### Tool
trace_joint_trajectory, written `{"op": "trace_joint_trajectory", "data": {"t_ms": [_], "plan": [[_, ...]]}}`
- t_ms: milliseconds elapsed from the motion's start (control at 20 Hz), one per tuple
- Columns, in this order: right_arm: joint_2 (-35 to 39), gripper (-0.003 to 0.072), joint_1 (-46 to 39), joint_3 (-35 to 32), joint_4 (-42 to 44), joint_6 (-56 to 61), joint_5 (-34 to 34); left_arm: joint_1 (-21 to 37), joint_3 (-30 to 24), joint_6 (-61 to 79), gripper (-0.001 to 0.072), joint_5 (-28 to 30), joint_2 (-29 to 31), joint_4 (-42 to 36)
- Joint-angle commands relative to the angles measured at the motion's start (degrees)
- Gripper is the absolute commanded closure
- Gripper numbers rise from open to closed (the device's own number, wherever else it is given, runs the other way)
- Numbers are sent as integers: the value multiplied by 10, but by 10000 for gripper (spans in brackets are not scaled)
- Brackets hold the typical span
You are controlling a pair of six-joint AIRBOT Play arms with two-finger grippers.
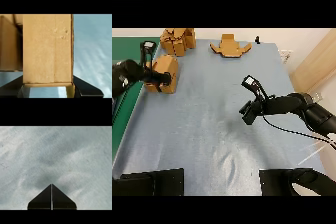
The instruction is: Fold the box.
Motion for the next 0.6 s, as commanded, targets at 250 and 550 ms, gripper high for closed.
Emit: {"op": "trace_joint_trajectory", "data": {"t_ms": [250, 550], "plan": [[2, 682, -1, -15, 8, 7, 7, 10, 117, -96, 698, -94, -127, 64], [-5, 682, -1, -15, 8, 7, 14, 10, 117, -37, 697, -105, -150, 27]]}}
